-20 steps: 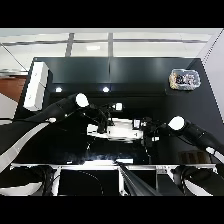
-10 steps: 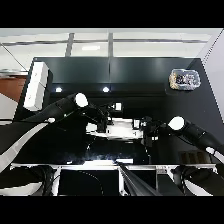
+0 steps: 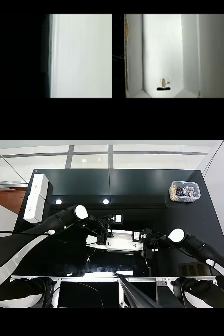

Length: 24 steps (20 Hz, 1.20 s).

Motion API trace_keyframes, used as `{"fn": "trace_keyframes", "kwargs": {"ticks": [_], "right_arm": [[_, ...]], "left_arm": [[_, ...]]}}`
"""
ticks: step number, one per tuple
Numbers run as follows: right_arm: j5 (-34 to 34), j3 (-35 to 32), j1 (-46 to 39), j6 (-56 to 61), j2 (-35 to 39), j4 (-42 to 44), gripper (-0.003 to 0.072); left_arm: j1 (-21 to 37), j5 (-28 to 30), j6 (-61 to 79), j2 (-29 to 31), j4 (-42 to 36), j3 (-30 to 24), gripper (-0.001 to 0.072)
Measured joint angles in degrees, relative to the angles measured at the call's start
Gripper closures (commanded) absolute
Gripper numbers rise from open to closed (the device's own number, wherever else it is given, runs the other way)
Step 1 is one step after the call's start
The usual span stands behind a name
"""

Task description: Fold the box and place the chain.

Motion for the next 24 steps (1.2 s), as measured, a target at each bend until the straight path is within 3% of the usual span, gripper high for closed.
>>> {"fn": "trace_keyframes", "kwargs": {"ticks": [4, 5, 7, 9, 11, 13, 17, 18, 20, 21, 24], "right_arm": [[0.04, 0.02, 0.00, 0.02, -0.04, 0.04, 0.0150], [0.04, 0.02, 0.00, 0.02, -0.04, 0.04, 0.0151], [0.02, 0.02, 0.00, 0.04, -0.07, 0.07, 0.0150], [0.02, 0.00, 0.00, 0.04, -0.07, 0.04, 0.0150], [0.04, 0.02, 0.00, 0.04, -0.07, 0.04, 0.0151], [0.11, 0.02, 0.00, 0.00, -0.07, 0.04, 0.0151], [0.79, 0.24, 0.02, -0.96, -0.07, 0.09, 0.0150], [0.96, 0.31, 0.02, -1.09, -0.07, 0.09, 0.0151], [0.98, 0.42, 0.02, -1.22, -0.07, 0.15, 0.0150], [1.07, 0.46, 0.00, -1.27, -0.07, 0.13, 0.0151], [1.09, 0.52, 0.00, -1.40, -0.07, 0.17, 0.0151]], "left_arm": [[0.00, -0.11, 0.04, 0.00, 0.00, 0.00, 0.0674], [0.00, -0.11, 0.04, 0.00, 0.02, 0.00, 0.0641], [0.02, -0.07, -0.15, 0.09, 0.02, 0.02, 0.0381], [0.13, -0.11, -0.26, 0.42, 1.14, 0.15, 0.0334], [0.61, -0.61, -1.70, 1.16, 2.97, 0.37, 0.0190], [1.73, -1.07, -3.89, 2.38, 4.72, 0.55, 0.0187], [5.97, -5.42, -7.58, 5.97, 6.60, 0.70, 0.0194], [7.28, -6.82, -8.81, 7.04, 6.82, 0.70, 0.0259], [9.84, -10.32, -11.93, 9.14, 7.13, 0.72, 0.0577], [11.04, -12.66, -13.70, 10.08, 7.23, 0.74, 0.0679], [13.07, -21.53, -18.12, 11.61, 7.19, 0.37, 0.0681]]}}
